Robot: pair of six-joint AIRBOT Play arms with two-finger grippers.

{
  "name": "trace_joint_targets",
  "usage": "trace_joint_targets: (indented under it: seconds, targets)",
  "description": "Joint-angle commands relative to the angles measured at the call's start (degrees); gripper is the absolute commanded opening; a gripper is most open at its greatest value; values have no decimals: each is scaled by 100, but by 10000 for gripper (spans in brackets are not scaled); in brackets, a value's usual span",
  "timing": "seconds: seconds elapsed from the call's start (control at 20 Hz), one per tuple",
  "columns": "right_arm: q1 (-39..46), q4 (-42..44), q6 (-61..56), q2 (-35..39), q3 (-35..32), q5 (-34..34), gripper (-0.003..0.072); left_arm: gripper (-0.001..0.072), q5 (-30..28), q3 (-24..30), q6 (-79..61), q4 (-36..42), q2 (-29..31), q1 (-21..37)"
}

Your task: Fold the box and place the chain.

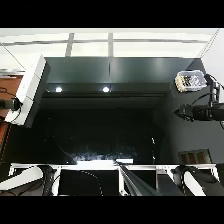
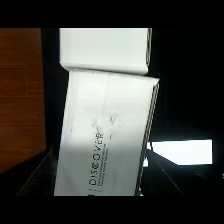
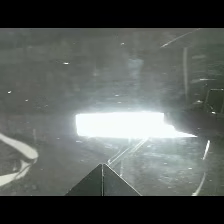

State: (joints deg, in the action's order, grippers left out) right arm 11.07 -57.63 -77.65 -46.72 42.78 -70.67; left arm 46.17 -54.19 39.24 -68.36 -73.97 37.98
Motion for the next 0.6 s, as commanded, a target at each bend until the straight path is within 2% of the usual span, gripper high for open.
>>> trace_joint_targets:
  seconds: [0.0, 0.2, 0.25, 0.3, 0.35, 0.45, 0.55]
  targets:
    - [-114, 175, 2, 9, 7, -44, 4, 711, 260, -267, 337, 17, 459, -11]
    - [-118, 468, 411, 72, 142, -216, 4, 686, 901, -577, 1023, 61, 1266, -297]
    - [-118, 468, 533, 181, 199, -216, 3, 523, 1012, -577, 1362, 129, 1480, -422]
    - [-118, 468, 614, 352, 225, -142, 3, 184, 1172, -575, 1591, 269, 1679, -553]
    - [-118, 463, 616, 597, 225, 9, 3, 23, 1340, -573, 1613, 437, 1845, -697]
    - [-120, 463, 892, 1176, 223, 376, 3, 22, 1502, -448, 1652, 986, 2216, -1110]
    - [-118, 297, 1604, 1639, 219, 745, 3, 21, 1360, -46, 1650, 1432, 2752, -1727]
